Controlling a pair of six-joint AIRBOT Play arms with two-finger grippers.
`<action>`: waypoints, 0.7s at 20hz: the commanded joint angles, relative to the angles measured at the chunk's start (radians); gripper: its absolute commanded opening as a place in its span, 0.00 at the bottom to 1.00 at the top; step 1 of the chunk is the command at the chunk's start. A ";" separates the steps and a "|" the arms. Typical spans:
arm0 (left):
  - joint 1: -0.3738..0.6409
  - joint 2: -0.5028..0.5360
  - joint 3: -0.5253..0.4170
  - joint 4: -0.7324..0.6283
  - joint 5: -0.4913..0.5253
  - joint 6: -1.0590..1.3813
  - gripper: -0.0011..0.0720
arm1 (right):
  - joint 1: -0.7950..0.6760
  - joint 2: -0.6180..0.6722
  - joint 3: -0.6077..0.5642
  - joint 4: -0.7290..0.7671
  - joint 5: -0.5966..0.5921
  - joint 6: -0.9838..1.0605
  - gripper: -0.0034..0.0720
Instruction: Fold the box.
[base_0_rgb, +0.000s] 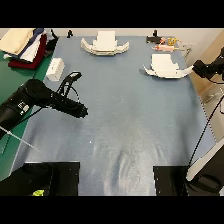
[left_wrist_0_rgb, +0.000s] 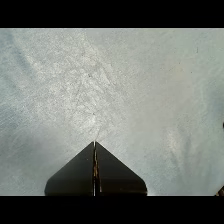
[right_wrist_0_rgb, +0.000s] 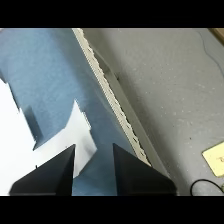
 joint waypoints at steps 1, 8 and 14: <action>0.000 0.001 0.000 0.000 0.000 0.000 0.03 | 0.003 -0.011 0.001 0.064 0.023 -0.064 0.40; 0.000 0.001 0.000 0.000 0.000 0.000 0.03 | 0.010 0.018 0.001 0.158 -0.220 -0.195 0.05; 0.000 0.001 0.000 0.000 0.000 0.000 0.03 | 0.047 0.152 -0.055 0.158 -0.452 -0.205 0.04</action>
